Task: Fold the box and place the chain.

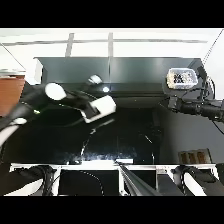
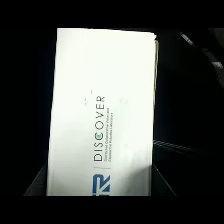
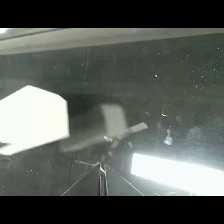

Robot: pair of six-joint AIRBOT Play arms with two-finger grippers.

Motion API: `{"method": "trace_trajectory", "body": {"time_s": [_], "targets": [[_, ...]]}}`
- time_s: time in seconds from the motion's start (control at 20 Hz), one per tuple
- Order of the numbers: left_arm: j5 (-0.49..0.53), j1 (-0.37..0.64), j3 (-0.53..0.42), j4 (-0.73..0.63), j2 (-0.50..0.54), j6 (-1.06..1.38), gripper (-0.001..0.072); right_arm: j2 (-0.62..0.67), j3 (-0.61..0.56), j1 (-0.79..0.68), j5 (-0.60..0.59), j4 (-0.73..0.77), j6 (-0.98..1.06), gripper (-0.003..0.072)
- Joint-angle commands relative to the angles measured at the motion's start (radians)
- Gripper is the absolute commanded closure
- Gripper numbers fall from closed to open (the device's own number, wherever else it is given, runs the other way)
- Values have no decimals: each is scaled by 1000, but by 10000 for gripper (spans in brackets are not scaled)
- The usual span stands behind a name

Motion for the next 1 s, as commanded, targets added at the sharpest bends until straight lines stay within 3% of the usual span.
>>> {"method": "trace_trajectory", "body": {"time_s": [0.0, 0.2, 0.4, 0.7, 0.95], "targets": [[-176, 327, 0, 100, 70, -193, 265, 0, 0, -1, -1, 2, 1, 644], [-181, 713, 0, 154, 71, -350, 265, 0, 0, 0, -1, 2, 2, 644], [4, 900, 2, 154, 36, -295, 262, 0, 0, 0, -5, 3, 2, 644], [288, 883, 48, 146, -133, -141, 263, 0, 0, 0, -4, 3, 31, 644], [302, 831, 201, 150, -290, -145, 263, 0, 0, 0, -6, 3, 43, 643]]}}
